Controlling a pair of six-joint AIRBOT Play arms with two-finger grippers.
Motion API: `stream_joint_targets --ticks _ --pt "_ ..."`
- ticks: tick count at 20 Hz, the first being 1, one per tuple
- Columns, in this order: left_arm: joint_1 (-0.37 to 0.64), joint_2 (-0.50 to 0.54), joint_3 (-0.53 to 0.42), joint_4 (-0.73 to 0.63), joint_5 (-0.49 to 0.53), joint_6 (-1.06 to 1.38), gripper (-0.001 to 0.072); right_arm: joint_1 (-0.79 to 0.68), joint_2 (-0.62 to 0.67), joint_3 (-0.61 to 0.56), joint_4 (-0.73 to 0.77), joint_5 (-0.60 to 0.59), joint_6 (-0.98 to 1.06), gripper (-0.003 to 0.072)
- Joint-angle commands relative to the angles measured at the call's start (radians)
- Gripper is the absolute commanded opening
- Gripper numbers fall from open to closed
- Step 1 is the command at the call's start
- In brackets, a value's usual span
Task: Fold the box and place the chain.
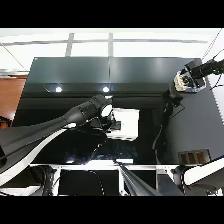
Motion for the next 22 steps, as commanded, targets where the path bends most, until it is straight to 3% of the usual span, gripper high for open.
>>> stream_joint_targets --ticks 1,5,6,7,12,13,15,16,22 --pt "0.001 0.000 0.000 0.000 0.000 0.000 0.0028 0.000 -0.019 0.001 0.002 0.012 -0.008 0.0592" --pt "0.001 0.000 0.000 0.000 0.001 0.000 0.0028 0.000 -0.026 0.001 0.001 -0.009 -0.027 0.0585" --pt "0.001 0.000 0.000 0.000 0.001 0.000 0.0029 0.000 -0.026 0.001 0.001 -0.010 -0.037 0.0497" --pt "0.001 0.000 0.000 0.000 0.002 0.000 0.0028 0.000 -0.026 0.001 0.003 -0.010 -0.049 0.0472" --pt "0.001 0.000 0.000 0.000 0.003 0.000 0.0028 0.000 -0.026 0.001 0.030 0.033 -0.094 0.0472" --pt "0.001 0.000 0.000 0.000 0.003 0.000 0.0028 0.000 -0.026 0.001 0.047 0.030 -0.112 0.0439" --pt "0.001 0.000 0.000 0.000 0.003 0.000 0.0029 0.000 -0.026 0.001 0.064 0.031 -0.161 0.0135" --pt "0.001 0.000 0.000 0.000 0.003 0.000 0.0029 -0.001 -0.026 0.001 0.074 0.027 -0.190 0.0055" --pt "0.001 0.000 0.000 0.000 0.003 0.000 0.0028 -0.002 0.016 0.011 0.073 0.005 -0.353 0.0017"
